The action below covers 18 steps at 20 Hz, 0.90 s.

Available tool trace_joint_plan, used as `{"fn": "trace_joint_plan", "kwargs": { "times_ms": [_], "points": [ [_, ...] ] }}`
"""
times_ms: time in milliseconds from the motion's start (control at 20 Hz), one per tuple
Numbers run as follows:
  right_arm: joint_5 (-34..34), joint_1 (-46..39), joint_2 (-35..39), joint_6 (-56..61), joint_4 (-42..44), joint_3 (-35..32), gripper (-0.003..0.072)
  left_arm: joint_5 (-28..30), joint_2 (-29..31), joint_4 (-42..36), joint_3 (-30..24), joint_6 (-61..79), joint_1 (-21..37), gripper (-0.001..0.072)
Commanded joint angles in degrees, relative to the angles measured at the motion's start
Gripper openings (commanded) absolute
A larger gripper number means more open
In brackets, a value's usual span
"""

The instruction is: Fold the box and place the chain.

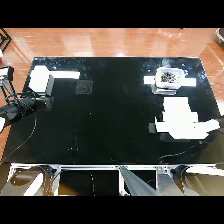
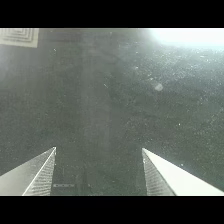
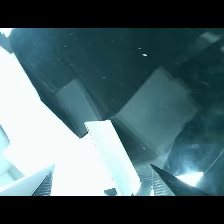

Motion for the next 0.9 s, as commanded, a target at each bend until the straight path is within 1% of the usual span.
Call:
{"fn": "trace_joint_plan", "kwargs": {
  "times_ms": [0, 100, 300, 450, 600, 650, 700, 750, 850],
  "points": [
    [2.2, 0.9, -3.6, -1.2, 0.2, 2.7, 0.0697, -0.1, 0.0, 0.0, 0.0, 0.0, 0.0, 0.0630],
    [2.1, 2.6, -4.2, -2.4, -1.5, 2.7, 0.0697, -0.1, 0.0, 0.0, 0.0, 0.0, 0.0, 0.0630],
    [3.1, 5.0, -7.0, -3.3, -1.7, 2.9, 0.0697, -0.1, 0.0, 0.0, 0.0, 0.0, 0.0, 0.0630],
    [6.4, 5.2, -8.8, -3.7, -0.9, 2.9, 0.0697, -0.2, 0.0, 0.0, 0.0, 0.0, 0.0, 0.0630],
    [6.7, 5.2, -8.9, -5.1, -0.6, 2.9, 0.0690, -0.1, 0.0, 0.0, 0.0, 0.0, 0.0, 0.0630],
    [6.8, 5.2, -8.9, -5.6, -0.1, 2.9, 0.0512, -0.2, 0.0, 0.0, 0.0, 0.0, 0.0, 0.0630],
    [6.7, 5.2, -8.9, -6.2, 0.6, 2.9, 0.0395, -0.1, 0.0, 0.0, 0.0, 0.0, 0.0, 0.0629],
    [6.7, 5.2, -8.9, -7.1, 1.2, 2.9, 0.0390, -0.2, 0.0, 0.0, 0.0, 0.0, 0.0, 0.0630],
    [6.4, 5.2, -8.9, -7.6, 1.3, 2.9, 0.0296, -0.1, 0.0, 0.0, 0.0, 0.0, 0.0, 0.0630]
  ]
}}
